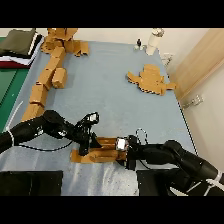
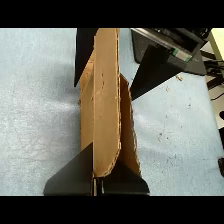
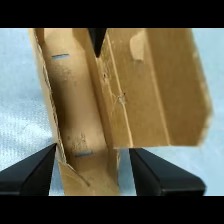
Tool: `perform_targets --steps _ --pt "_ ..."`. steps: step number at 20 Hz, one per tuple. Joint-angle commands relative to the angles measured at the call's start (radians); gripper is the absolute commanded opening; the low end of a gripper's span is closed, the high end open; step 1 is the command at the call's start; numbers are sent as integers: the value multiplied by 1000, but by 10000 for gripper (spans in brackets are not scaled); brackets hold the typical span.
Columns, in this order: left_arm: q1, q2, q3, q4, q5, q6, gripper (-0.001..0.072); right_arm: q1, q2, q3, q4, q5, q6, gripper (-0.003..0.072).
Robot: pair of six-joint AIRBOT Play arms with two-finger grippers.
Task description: Fold the box.
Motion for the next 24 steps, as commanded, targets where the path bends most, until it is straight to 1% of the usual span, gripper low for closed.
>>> perform_targets --steps 1,4,11,17,21,24 --pt "1 0 0 0 0 0 14 -93 -87 18 187 -52 -247 720" --pt "1 0 0 0 0 0 13 -93 -129 40 180 -77 -268 720" --pt "1 0 0 0 0 0 13 -92 -129 40 165 -106 -241 718" --pt "1 0 0 0 0 0 14 -90 -176 39 166 -82 -243 717" --pt "1 0 0 0 0 0 13 -90 -180 39 168 -75 -338 717" --pt "1 0 0 0 0 0 13 -90 -182 39 174 -74 -366 706"
